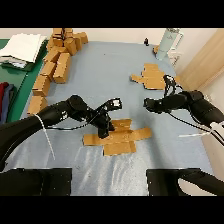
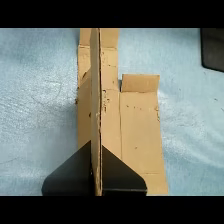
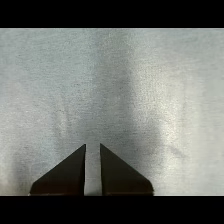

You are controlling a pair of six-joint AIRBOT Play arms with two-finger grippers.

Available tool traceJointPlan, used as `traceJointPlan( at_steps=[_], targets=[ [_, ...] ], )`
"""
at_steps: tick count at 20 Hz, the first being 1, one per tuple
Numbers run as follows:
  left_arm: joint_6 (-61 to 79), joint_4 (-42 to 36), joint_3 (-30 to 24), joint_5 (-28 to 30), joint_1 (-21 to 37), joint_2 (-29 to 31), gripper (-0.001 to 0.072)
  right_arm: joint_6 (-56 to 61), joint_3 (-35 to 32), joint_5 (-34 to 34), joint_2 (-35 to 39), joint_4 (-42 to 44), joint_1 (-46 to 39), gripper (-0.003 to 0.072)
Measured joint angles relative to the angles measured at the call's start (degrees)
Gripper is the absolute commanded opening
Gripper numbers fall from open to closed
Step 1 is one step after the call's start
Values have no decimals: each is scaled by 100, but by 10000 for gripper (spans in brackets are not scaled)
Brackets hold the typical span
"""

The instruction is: Fold the box.

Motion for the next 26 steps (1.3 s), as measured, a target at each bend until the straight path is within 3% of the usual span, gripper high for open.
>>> traceJointPlan(
  at_steps=[21, 23, 26],
  targets=[
    [273, -15, 118, -155, 13, -125, 12, -24, 0, 7, -170, 0, 0, 139],
    [264, -15, 118, -149, 13, -138, 14, -61, 0, -24, -170, 0, 2, 5],
    [251, -13, 118, -136, 13, -142, 14, -227, 0, -251, -118, -2, 92, 4]
  ],
)
